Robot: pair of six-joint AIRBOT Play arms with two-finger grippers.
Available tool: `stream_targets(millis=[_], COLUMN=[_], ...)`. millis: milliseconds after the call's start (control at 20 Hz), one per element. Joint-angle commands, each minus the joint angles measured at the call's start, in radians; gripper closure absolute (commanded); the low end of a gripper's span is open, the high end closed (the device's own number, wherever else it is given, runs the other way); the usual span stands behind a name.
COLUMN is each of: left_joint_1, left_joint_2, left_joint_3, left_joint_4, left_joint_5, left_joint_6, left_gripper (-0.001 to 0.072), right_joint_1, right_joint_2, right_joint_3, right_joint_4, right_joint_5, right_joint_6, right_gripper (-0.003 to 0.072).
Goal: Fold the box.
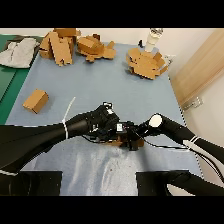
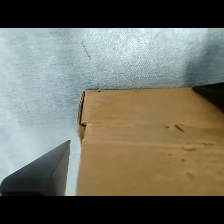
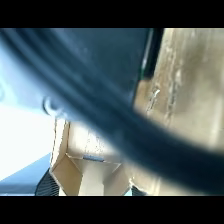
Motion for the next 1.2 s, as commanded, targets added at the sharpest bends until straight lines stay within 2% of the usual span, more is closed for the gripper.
stream_targets(millis=[0, 250, 500, 1150], left_joint_1=[0.002, 0.002, 0.002, 0.008], left_joint_2=[0.003, 0.052, 0.075, 0.147], left_joint_3=[0.000, 0.001, 0.001, 0.001], left_joint_4=[0.005, 0.011, 0.089, 0.112], left_joint_5=[-0.019, -0.024, -0.146, -0.129], left_joint_6=[0.001, -0.001, -0.001, 0.007], left_gripper=[0.0276, 0.0276, 0.0276, 0.0276], right_joint_1=[0.000, 0.000, 0.000, 0.000], right_joint_2=[0.000, 0.000, 0.000, 0.000], right_joint_3=[0.000, 0.000, 0.000, 0.000], right_joint_4=[0.000, 0.000, 0.000, 0.000], right_joint_5=[0.000, 0.000, 0.000, 0.000], right_joint_6=[0.002, 0.001, 0.001, 0.001], right_gripper=[0.0153, 0.0153, 0.0153, 0.0153])
